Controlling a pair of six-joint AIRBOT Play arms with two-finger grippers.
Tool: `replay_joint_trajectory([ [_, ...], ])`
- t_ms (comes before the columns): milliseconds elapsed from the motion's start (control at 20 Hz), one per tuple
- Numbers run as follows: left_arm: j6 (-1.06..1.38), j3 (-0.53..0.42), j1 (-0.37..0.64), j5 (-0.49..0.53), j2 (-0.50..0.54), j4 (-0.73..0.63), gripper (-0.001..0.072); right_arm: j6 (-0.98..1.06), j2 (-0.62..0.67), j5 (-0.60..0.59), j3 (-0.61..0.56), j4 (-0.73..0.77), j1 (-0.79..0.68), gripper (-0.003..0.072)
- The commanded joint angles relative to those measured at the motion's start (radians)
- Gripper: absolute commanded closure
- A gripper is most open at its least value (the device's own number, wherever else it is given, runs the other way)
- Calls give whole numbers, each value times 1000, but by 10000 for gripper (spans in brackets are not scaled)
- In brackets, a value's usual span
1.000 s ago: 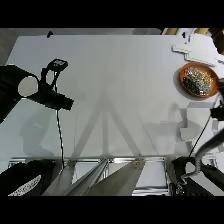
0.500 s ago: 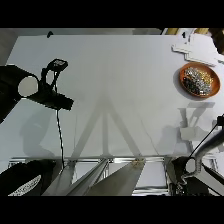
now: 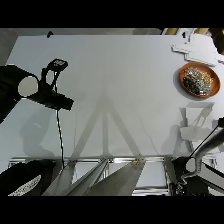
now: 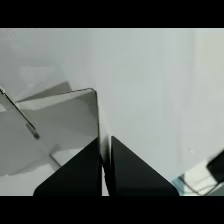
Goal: Fold the box and place the chain.
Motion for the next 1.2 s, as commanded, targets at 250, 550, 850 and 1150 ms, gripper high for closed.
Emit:
replay_joint_trajectory([
  [250, 0, 0, 0, 0, -1, 0, 701, -6, 202, 151, -1, 308, 229, 668],
  [550, 0, 0, 0, 0, 0, 0, 701, -26, 492, 6, -145, 708, 537, 669],
  [850, 69, 0, 0, 35, -1, 8, 701, -25, 594, -151, -371, 857, 863, 668],
  [1150, 120, 0, 0, 334, -1, 2, 700, -22, 594, -165, -376, 860, 1017, 668],
])
